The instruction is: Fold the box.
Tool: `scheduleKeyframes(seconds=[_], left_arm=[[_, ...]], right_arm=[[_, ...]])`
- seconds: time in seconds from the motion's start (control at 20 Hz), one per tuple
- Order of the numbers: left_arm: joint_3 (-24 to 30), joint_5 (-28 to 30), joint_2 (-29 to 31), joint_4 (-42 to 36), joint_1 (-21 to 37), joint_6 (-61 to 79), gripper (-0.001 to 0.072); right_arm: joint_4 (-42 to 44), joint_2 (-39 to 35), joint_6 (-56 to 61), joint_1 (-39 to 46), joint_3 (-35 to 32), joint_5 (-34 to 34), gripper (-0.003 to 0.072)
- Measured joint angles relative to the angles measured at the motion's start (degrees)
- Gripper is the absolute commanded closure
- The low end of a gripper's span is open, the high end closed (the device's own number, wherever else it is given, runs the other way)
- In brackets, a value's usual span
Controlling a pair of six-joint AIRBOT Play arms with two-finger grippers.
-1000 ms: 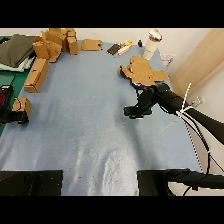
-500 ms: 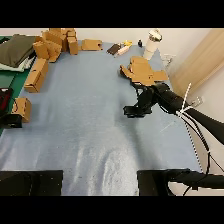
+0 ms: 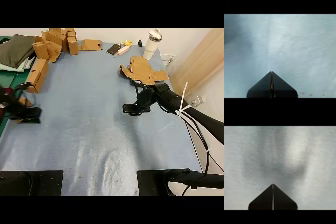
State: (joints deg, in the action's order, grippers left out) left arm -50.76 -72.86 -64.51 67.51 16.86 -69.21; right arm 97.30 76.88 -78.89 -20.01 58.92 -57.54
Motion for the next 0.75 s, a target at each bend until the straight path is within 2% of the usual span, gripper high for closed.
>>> scheduleKeyframes(seconds=[0.15,0.35,0.55,0.75], left_arm=[[-3.72,3.30,-2.62,-1.92,-13.68,-5.95,0.0704],[-10.86,8.13,-8.52,-3.13,-27.47,-12.50,0.0700],[-14.73,11.69,-13.27,-3.10,-34.27,-14.84,0.0699],[-15.85,13.44,-14.71,-3.21,-36.57,-15.37,0.0699]], right_arm=[[2.47,2.40,0.00,0.11,2.64,-0.57,0.0682],[6.25,5.81,-0.02,0.02,6.19,-1.42,0.0682],[8.00,7.06,0.00,0.00,7.48,-1.92,0.0682],[8.11,7.45,-0.02,0.00,7.76,-2.40,0.0682]])
